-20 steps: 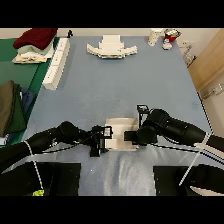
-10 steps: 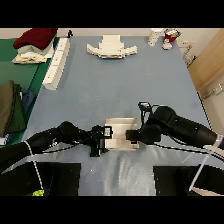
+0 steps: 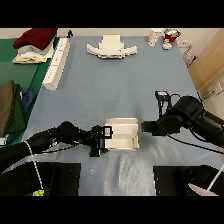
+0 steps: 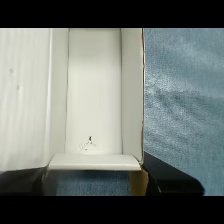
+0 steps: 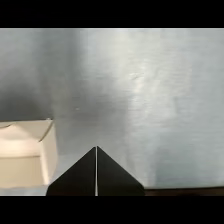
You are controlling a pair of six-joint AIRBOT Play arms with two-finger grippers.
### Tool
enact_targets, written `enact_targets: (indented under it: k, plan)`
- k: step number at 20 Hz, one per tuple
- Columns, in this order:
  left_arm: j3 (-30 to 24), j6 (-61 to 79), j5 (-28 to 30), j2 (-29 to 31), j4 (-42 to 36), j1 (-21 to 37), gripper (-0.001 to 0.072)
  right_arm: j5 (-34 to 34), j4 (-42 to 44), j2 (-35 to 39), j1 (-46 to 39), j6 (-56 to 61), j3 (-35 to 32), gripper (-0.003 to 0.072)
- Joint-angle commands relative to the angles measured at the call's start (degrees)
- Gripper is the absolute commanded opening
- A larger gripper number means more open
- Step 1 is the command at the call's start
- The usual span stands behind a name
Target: Fold the box.
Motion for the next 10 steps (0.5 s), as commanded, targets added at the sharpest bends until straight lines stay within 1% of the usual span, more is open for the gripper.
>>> enact_targets:
  k: [1,3,5,6,7,10]
  plan:
    - [0.1,0.0,0.0,0.0,0.0,0.0,0.0443,6.3,7.2,-3.3,-11.5,-13.2,-1.6,0.0002]
    - [0.1,0.0,0.0,0.0,0.0,0.0,0.0444,11.1,21.7,-7.9,-20.6,-25.8,-2.0,0.0002]
    - [0.1,0.0,0.0,0.0,0.0,0.0,0.0443,12.9,38.1,-12.2,-27.5,-39.9,-2.0,0.0001]
    - [0.1,0.0,0.0,0.0,0.0,0.0,0.0444,12.9,44.2,-14.1,-29.7,-45.5,-2.0,0.0001]
    - [0.1,0.0,0.0,0.0,0.0,0.0,0.0444,12.9,48.4,-15.8,-31.3,-49.3,-2.0,0.0001]
    - [0.1,0.0,0.0,0.0,0.0,0.0,0.0444,11.0,54.4,-20.4,-32.0,-57.5,-2.0,0.0001]
